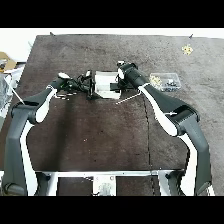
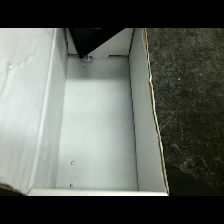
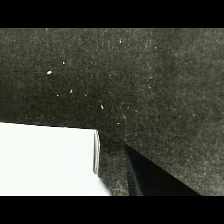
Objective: Fold the box and place the chain.
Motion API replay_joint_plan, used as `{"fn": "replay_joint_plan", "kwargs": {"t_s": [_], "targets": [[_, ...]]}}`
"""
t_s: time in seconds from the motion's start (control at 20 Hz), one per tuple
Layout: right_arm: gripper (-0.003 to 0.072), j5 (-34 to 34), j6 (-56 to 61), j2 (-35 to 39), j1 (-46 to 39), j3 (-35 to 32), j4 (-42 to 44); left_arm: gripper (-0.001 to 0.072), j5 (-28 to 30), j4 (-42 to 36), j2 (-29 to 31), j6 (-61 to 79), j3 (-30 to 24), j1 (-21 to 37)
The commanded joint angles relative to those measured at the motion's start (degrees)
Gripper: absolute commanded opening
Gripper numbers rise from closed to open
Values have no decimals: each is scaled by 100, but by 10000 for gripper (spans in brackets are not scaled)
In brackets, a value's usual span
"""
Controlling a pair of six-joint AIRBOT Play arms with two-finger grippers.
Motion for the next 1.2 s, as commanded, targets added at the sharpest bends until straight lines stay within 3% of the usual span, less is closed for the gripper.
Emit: {"fn": "replay_joint_plan", "kwargs": {"t_s": [0.0, 0.25, 0.3, 0.6, 0.65, 0.7, 1.0, 1.15], "targets": [[328, -13, -83, 151, -13, 11, 74, 130, -4, 2, -2, 0, 0, 2], [334, 146, -352, 487, -24, 15, 74, 129, -4, 2, -2, 0, 0, 2], [384, 236, -466, 564, -35, 22, 76, 129, -4, 2, -2, 0, 0, 2], [397, 431, -1853, 1429, -393, 24, -9, 129, -4, 2, -2, 0, 0, 2], [359, 435, -1952, 1569, -538, 24, -146, 130, -4, 2, -2, 0, 0, 2], [257, 433, -2044, 1679, -728, 22, -258, 129, -4, 2, -2, 0, 0, 2], [257, 372, -2210, 1670, -2212, -286, -238, 129, -4, 2, -2, 0, 0, 2], [257, 511, -2426, 1451, -2706, -483, 175, 129, -4, 2, -2, 0, 0, 2]]}}
